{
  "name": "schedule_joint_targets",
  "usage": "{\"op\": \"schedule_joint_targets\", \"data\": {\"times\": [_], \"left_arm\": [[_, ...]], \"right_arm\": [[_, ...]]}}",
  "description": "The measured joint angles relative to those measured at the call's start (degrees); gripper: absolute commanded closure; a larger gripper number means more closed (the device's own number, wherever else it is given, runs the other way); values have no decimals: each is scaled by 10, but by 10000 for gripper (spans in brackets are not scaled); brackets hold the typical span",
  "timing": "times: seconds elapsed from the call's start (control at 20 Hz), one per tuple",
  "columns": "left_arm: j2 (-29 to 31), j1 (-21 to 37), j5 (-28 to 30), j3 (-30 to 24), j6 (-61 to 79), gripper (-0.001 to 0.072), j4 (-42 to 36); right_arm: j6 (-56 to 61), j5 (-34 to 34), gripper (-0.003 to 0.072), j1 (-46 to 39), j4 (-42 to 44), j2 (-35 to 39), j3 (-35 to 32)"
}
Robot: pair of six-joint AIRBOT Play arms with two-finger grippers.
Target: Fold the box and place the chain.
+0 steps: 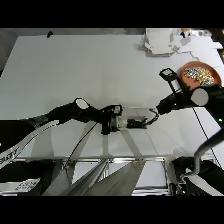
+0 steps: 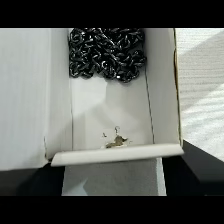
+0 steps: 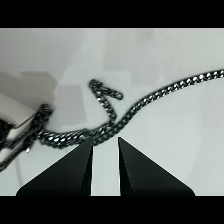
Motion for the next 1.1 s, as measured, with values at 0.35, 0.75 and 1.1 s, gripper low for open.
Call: {"op": "schedule_joint_targets", "data": {"times": [0.35,0.75,1.1], "left_arm": [[0,0,0,0,0,501,0],[0,0,0,0,0,501,0],[0,0,0,0,0,501,0]], "right_arm": [[-21,-28,486,-4,-4,-105,0],[-46,-33,488,9,-3,-158,1],[-49,-48,511,14,-20,-167,1]]}}
